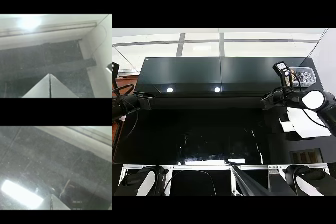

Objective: Fold the box and place the chain.

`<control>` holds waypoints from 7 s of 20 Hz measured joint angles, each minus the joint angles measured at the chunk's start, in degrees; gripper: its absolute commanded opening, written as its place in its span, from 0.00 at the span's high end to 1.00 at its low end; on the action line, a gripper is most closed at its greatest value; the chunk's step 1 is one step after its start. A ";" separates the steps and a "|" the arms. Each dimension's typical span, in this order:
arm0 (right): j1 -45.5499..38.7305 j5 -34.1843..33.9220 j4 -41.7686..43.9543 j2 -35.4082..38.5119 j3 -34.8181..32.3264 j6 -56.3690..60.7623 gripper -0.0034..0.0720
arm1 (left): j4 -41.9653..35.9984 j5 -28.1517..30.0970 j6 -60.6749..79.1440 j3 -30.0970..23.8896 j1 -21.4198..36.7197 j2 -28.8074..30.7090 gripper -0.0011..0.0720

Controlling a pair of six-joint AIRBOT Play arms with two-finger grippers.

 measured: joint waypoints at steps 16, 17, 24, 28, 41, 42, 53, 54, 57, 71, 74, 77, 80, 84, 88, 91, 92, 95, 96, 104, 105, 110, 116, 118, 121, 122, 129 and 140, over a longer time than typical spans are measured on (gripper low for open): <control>0.00 -1.86 0.87 -0.04 0.00 -0.13 0.93 | -1.01 7.67 -0.35 0.00 -0.24 -0.26 0.95; 0.07 -2.82 1.75 -0.13 0.00 -0.15 0.88 | -1.60 9.25 -0.48 0.00 -0.22 -0.31 0.95; -1.33 -10.03 3.50 -3.85 0.13 2.84 0.01 | -11.15 13.99 -1.60 0.00 -0.83 -2.43 0.01; -15.50 -7.13 -10.73 -5.14 3.61 21.75 0.02 | -13.77 6.25 -1.64 0.00 -1.60 -6.51 0.01; -69.79 25.03 -5.31 -26.88 25.42 1.57 0.02 | -13.79 -0.55 -2.27 0.09 -2.67 -13.79 0.00; -69.42 27.58 -6.67 -29.05 27.12 -0.02 0.02 | -11.69 -0.70 -3.85 0.31 -3.56 -13.92 0.03; -63.01 37.90 -9.38 -35.89 32.13 -14.47 0.94 | 4.15 -4.50 -17.77 1.73 -10.23 -14.23 0.02; -62.71 39.34 -7.69 -34.82 31.63 -14.80 0.94 | 4.31 -4.57 -17.94 1.75 -10.27 -14.23 0.03; -60.33 40.37 -0.90 -28.65 27.56 -15.04 0.94 | 4.52 -4.72 -18.16 1.77 -10.40 -14.23 0.03; -9.14 -3.61 30.80 5.77 -15.06 -7.32 0.94 | -5.79 1.11 -13.90 3.43 -16.35 -21.31 0.02; 1.18 -15.37 34.60 6.60 -19.19 -6.54 0.94 | -14.08 -1.92 -7.93 7.78 -16.44 -29.20 0.02; 6.78 -20.41 36.26 6.69 -20.72 -6.14 0.94 | -22.69 -6.45 -0.28 12.44 -16.61 -37.79 0.02; 9.25 -22.03 36.85 6.71 -21.35 -6.05 0.94 | -26.95 -10.16 4.17 18.29 -17.22 -45.92 0.02; 10.32 -22.71 37.05 6.71 -21.59 -5.95 0.94 | -28.28 -19.61 6.71 26.91 -17.55 -56.08 0.02; 10.60 -22.67 37.13 6.71 -21.66 -5.95 0.94 | -30.69 -32.59 12.48 32.94 -18.38 -63.23 0.19; 10.71 -22.23 37.11 6.71 -21.66 -5.97 0.94 | -26.91 -37.90 15.80 35.71 -19.65 -65.46 0.57; 10.73 -22.05 37.11 6.71 -21.64 -5.97 0.94 | -25.24 -38.97 16.98 36.44 -20.06 -65.88 0.59; 10.73 -21.75 37.05 6.71 -21.64 -6.10 0.94 | -23.32 -41.09 20.09 37.64 -20.72 -66.55 0.83; 10.71 -21.68 37.03 6.71 -21.66 -6.12 0.92 | -22.99 -41.11 20.87 37.86 -20.83 -66.69 0.95; 3.23 -8.07 23.28 7.17 -14.71 -6.73 0.11 | -22.12 -41.88 20.46 38.88 -20.92 -65.13 0.95; 1.05 -2.71 19.30 7.28 -11.91 -6.80 0.11 | -22.18 -41.81 20.33 37.83 -21.07 -63.76 0.95; -3.89 14.05 7.65 7.30 -4.33 -13.46 0.11 | -27.74 -31.15 29.57 22.47 -22.64 -50.51 0.95; 1.46 13.05 4.79 6.78 -5.90 -28.63 0.11 | -27.54 -17.51 50.93 13.40 -27.45 -43.30 0.95; 4.42 11.15 4.50 6.45 -7.91 -32.24 0.11 | -26.73 -13.25 55.52 12.61 -29.57 -42.73 0.95; 8.63 5.73 4.35 6.16 -11.52 -35.23 0.11 | -24.55 -6.82 59.06 12.04 -32.37 -42.80 0.95; 9.94 3.52 4.31 6.08 -12.76 -35.82 0.11 | -23.89 -5.42 59.76 11.93 -33.00 -43.12 0.95; 15.47 -5.31 4.22 5.84 -18.21 -38.73 0.10 | -22.25 -3.21 61.46 11.85 -34.45 -45.22 0.95; 16.48 -3.26 13.18 0.09 -19.54 -56.50 0.01 | -21.84 -2.89 61.70 11.85 -34.56 -45.46 0.95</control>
